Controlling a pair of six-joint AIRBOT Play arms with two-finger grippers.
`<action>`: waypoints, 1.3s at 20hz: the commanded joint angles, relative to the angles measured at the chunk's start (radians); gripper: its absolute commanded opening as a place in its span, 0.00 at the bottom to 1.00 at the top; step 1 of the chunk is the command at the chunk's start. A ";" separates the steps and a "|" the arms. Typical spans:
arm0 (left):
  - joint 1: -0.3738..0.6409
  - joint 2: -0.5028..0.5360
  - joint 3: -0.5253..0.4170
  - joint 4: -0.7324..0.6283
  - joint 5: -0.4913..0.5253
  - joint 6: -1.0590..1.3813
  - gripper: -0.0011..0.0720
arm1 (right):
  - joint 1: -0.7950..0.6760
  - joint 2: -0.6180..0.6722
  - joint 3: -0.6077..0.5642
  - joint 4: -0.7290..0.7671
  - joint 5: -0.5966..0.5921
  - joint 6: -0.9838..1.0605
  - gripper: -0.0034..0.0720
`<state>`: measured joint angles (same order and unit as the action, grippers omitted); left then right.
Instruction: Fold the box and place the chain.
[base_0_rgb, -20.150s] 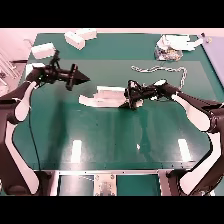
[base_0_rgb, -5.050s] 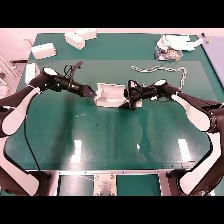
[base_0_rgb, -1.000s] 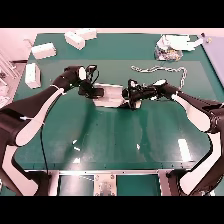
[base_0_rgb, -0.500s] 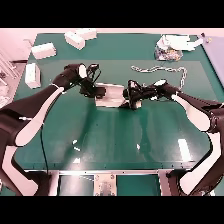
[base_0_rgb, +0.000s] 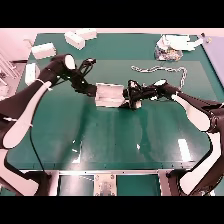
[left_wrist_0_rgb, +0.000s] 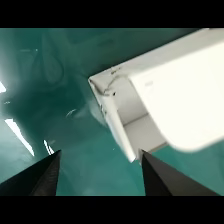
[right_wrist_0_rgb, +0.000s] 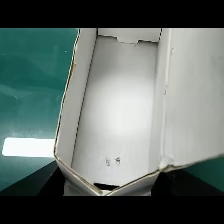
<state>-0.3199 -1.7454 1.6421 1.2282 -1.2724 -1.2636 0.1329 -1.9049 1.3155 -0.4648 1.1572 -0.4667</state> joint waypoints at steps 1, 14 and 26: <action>0.082 0.014 0.001 -0.082 -0.124 0.447 0.79 | 0.000 0.001 0.000 0.000 0.000 0.000 0.81; 0.206 -0.003 -0.251 -0.583 0.144 1.219 0.79 | 0.000 0.001 0.000 0.000 0.000 0.000 0.81; 0.272 -0.160 -0.248 -0.826 0.012 1.824 1.00 | 0.000 0.000 0.000 0.000 0.000 0.000 0.81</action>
<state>-0.0525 -1.8801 1.3930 0.4683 -1.2350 0.4675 0.1329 -1.9049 1.3155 -0.4648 1.1568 -0.4675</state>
